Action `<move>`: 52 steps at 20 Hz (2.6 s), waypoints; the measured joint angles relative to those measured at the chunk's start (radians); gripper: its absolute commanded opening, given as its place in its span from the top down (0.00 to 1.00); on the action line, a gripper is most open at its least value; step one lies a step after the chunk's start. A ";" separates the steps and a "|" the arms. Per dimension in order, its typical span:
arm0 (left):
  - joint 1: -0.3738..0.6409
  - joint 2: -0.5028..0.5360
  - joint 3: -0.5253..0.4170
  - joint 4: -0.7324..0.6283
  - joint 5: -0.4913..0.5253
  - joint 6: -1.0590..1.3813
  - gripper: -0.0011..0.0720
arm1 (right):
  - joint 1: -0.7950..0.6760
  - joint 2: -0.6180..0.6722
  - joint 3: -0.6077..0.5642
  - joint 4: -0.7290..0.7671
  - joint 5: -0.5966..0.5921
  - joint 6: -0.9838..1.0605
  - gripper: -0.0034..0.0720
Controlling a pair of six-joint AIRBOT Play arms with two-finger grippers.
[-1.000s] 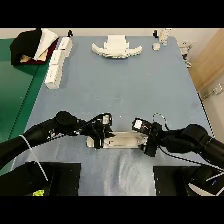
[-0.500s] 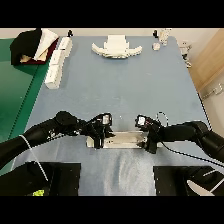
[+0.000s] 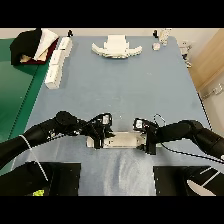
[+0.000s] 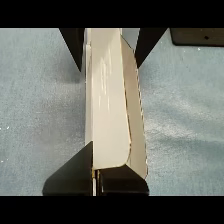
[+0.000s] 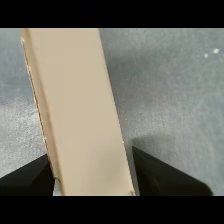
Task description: Fold the box.
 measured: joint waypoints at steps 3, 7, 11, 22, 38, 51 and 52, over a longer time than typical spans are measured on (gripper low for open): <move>0.000 0.000 0.000 0.000 0.000 0.000 0.97 | -0.035 -0.029 0.000 0.049 -0.020 -0.097 0.01; 0.000 0.000 0.000 0.000 0.000 0.000 0.97 | -0.059 -0.068 0.000 0.077 -0.021 -0.156 0.01; 0.000 0.000 0.000 0.000 0.000 0.000 0.97 | -0.064 -0.089 0.000 0.087 -0.008 -0.174 0.01; 0.000 0.000 0.000 0.000 0.000 0.000 0.97 | -0.065 -0.091 -0.001 0.083 -0.021 -0.183 0.01; 0.000 0.000 0.000 0.000 0.000 0.000 0.97 | -0.014 -0.079 -0.003 0.059 0.002 -0.183 0.02; 0.000 0.000 0.000 0.000 0.001 0.000 0.97 | -0.041 -0.078 -0.003 0.053 0.006 -0.173 0.03; 0.000 0.000 0.000 0.000 0.000 0.000 0.97 | -0.043 -0.076 -0.003 0.053 0.004 -0.173 0.03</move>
